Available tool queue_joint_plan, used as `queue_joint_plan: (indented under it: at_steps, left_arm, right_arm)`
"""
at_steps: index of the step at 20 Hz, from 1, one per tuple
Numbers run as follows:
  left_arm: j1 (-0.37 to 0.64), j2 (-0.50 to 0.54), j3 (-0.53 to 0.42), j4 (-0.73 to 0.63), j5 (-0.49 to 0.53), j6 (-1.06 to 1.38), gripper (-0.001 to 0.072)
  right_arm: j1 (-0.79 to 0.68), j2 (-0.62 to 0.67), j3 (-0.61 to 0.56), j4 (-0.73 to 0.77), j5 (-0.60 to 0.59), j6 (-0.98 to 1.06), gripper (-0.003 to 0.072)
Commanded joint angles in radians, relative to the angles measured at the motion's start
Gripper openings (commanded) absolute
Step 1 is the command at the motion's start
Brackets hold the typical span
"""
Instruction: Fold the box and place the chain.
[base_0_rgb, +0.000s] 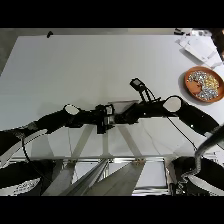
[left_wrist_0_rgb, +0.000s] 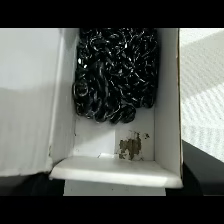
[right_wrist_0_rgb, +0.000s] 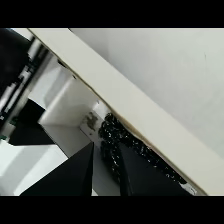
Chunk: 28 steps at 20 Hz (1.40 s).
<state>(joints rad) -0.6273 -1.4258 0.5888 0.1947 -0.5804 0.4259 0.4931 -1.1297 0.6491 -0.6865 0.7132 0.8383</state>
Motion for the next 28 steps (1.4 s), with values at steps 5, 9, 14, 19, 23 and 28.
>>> queue_joint_plan:
  at_steps: [5,9,14,19,23,28]
  left_arm:
    - [0.000,0.000,0.000,0.000,0.000,0.000,0.0272]
    - [0.000,0.000,0.000,0.000,0.000,0.000,0.0272]
    - [0.000,0.000,0.000,0.000,0.000,0.000,0.0272]
    - [0.000,0.000,0.000,0.000,0.000,0.000,0.0272]
    - [0.000,0.000,0.000,0.000,0.000,0.000,0.0272]
    - [0.000,0.000,0.000,0.000,0.000,0.000,0.0272]
  right_arm:
    - [-0.093,0.226,0.002,-0.203,0.161,0.112,0.0008]
    - [-0.269,0.371,0.002,-0.427,0.185,0.247,0.0005]
    - [-0.512,0.323,0.003,-0.338,0.074,0.250,0.0002]
    - [-0.557,0.069,0.122,0.032,0.169,-0.061,0.0001]
    - [-0.536,-0.210,0.342,0.171,0.468,-0.130,0.0001]
    - [-0.394,-0.398,0.535,0.100,0.678,-0.127,0.0002]
